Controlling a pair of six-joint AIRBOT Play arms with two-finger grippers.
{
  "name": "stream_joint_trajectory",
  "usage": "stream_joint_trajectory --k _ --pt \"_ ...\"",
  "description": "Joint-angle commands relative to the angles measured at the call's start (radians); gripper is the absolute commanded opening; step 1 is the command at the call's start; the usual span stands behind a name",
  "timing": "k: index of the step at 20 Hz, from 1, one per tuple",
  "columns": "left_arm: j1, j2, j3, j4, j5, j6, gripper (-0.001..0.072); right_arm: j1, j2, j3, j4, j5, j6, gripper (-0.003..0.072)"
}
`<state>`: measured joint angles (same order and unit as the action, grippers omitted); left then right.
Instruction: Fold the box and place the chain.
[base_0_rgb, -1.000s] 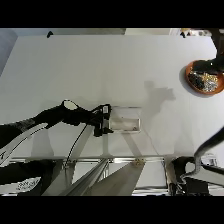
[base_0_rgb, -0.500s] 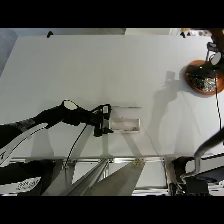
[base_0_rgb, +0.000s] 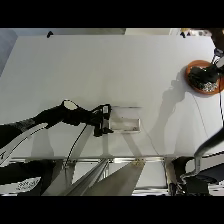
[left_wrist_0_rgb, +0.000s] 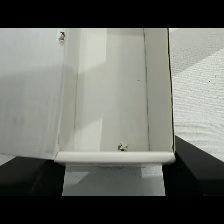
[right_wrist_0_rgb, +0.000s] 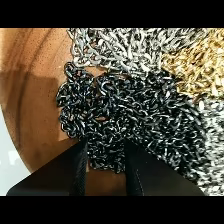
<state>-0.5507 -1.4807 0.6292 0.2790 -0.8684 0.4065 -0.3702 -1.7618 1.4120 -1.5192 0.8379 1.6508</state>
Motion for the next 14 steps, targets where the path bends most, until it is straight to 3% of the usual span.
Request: stream_joint_trajectory --k 1,3,9,14 --pt "0.000 0.000 0.000 0.000 0.000 0.000 0.0069 -0.003 -0.026 0.001 0.027 0.036 -0.009 0.0189" --pt "0.000 0.000 0.000 0.000 0.000 0.000 0.0069 -0.003 -0.026 0.001 0.027 0.044 -0.009 0.0016" --pt "0.000 0.000 0.000 0.000 0.000 0.000 0.0069 -0.003 0.115 0.001 -0.025 0.069 -0.043 0.0016" --pt "0.000 0.000 0.000 0.000 0.000 0.000 0.0069 -0.003 0.340 0.001 -0.024 0.214 -0.166 0.0016"
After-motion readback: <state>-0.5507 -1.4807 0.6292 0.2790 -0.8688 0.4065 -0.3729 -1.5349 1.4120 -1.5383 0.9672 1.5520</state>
